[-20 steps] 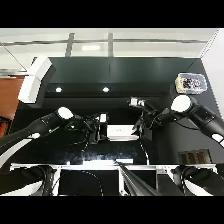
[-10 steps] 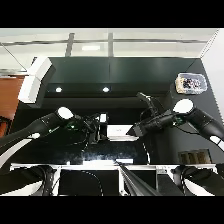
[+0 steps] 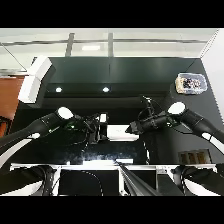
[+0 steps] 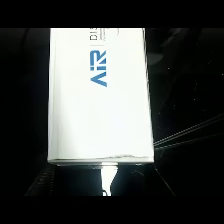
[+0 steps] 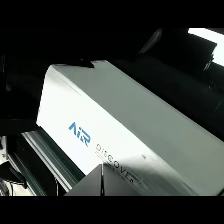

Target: Fold the box and place the chain.

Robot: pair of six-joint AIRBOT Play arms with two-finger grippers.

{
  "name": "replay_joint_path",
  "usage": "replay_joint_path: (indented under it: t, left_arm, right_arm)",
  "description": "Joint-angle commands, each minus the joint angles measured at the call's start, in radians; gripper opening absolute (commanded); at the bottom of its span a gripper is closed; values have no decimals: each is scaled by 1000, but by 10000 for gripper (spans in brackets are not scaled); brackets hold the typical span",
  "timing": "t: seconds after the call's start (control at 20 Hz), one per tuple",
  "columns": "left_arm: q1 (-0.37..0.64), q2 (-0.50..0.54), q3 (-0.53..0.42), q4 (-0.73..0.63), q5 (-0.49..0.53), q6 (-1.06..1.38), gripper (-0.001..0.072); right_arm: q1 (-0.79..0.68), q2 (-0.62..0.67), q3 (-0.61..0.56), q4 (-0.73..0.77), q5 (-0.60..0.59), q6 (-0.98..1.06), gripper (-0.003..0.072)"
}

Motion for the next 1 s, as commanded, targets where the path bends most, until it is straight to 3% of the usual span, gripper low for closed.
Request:
replay_joint_path:
  t: [0.0,0.55,0.8,0.85,0.9,0.95]
  left_arm:
    - [0,-1,1,0,0,0,494]
    - [0,-1,1,0,0,0,494]
    - [0,0,0,4,-22,0,495]
    - [1,1,1,4,-22,0,534]
    - [1,3,2,14,-21,1,718]
    - [2,9,5,39,-18,0,720]
  right_arm:
    - [1,-8,-2,-24,-14,12,5]
    - [16,-7,1,-19,-19,9,5]
    - [-80,135,87,-72,169,-20,6]
    - [-129,194,109,-102,207,-18,6]
    - [-182,250,121,-127,228,-17,6]
    - [-246,312,124,-150,238,-16,6]
